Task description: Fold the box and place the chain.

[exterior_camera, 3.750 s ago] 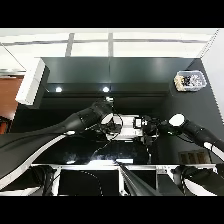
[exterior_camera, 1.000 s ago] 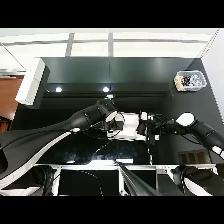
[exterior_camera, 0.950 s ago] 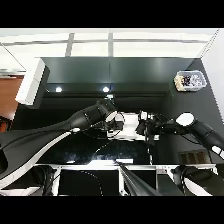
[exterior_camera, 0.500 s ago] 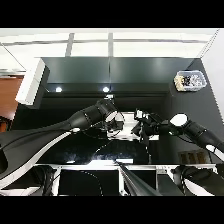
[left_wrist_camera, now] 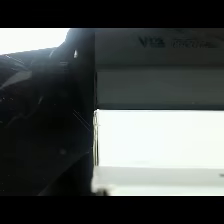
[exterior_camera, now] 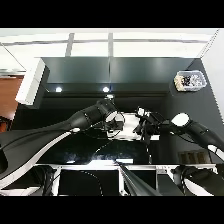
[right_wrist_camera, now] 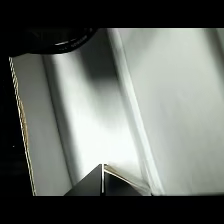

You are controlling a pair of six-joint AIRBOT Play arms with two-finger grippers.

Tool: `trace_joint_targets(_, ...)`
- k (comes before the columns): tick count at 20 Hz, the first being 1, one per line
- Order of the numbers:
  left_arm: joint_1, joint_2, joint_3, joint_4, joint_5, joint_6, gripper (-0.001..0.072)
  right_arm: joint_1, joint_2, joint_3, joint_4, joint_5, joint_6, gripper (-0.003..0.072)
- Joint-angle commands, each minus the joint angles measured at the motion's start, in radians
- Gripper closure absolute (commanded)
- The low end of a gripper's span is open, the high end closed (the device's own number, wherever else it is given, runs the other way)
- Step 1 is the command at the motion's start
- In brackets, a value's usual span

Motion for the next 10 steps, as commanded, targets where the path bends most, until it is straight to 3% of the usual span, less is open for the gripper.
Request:
trace_joint_targets(1, 0.000, 0.000, 0.001, 0.001, -0.001, 0.000, 0.0685, -0.075, 0.078, 0.036, -0.211, 0.105, 0.455, 0.0679)
trace_joint_targets(4, 0.001, 0.000, 0.001, 0.001, -0.008, 0.000, 0.0685, -0.277, 0.207, 0.077, -0.324, 0.272, 0.800, 0.0680)
trace_joint_targets(8, 0.001, 0.000, 0.001, 0.001, -0.007, 0.000, 0.0685, -0.601, 0.254, -0.005, -0.349, 0.190, 1.223, 0.0679)
trace_joint_targets(10, 0.001, 0.000, 0.001, 0.001, -0.007, 0.000, 0.0685, -0.649, 0.249, -0.083, -0.341, 0.183, 1.297, 0.0679)
